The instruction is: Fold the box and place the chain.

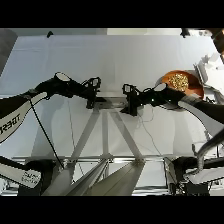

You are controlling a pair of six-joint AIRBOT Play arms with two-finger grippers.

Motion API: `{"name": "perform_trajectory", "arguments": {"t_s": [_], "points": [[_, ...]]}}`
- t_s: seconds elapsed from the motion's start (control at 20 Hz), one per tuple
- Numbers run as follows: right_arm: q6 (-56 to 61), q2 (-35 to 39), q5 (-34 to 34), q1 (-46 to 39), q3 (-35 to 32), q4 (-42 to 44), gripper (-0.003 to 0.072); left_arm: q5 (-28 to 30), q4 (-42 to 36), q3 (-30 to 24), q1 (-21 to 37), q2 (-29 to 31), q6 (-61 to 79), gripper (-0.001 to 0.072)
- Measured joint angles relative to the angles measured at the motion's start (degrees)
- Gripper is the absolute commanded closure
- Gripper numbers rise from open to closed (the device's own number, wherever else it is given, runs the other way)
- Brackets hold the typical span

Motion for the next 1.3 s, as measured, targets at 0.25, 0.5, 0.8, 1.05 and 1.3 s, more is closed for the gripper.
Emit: {"name": "perform_trajectory", "arguments": {"t_s": [0.25,0.5,0.8,1.05,1.3], "points": [[0.0,0.0,0.1,0.0,0.0,-0.3,0.0356,0.0,0.0,0.0,0.0,0.0,0.0,0.0702],[0.0,0.0,0.1,0.0,0.0,-0.4,0.0356,0.0,0.0,0.0,0.0,0.0,0.0,0.0702],[0.0,0.0,0.1,0.0,0.0,-0.4,0.0356,0.0,0.0,0.0,0.0,0.0,0.0,0.0701],[0.0,0.0,0.1,0.0,0.0,-0.4,0.0356,0.0,-0.9,0.0,0.0,0.0,0.0,0.0696],[0.0,0.0,0.1,0.0,0.0,-0.4,0.0356,0.1,-1.5,0.0,0.0,0.0,0.0,0.0694]]}}
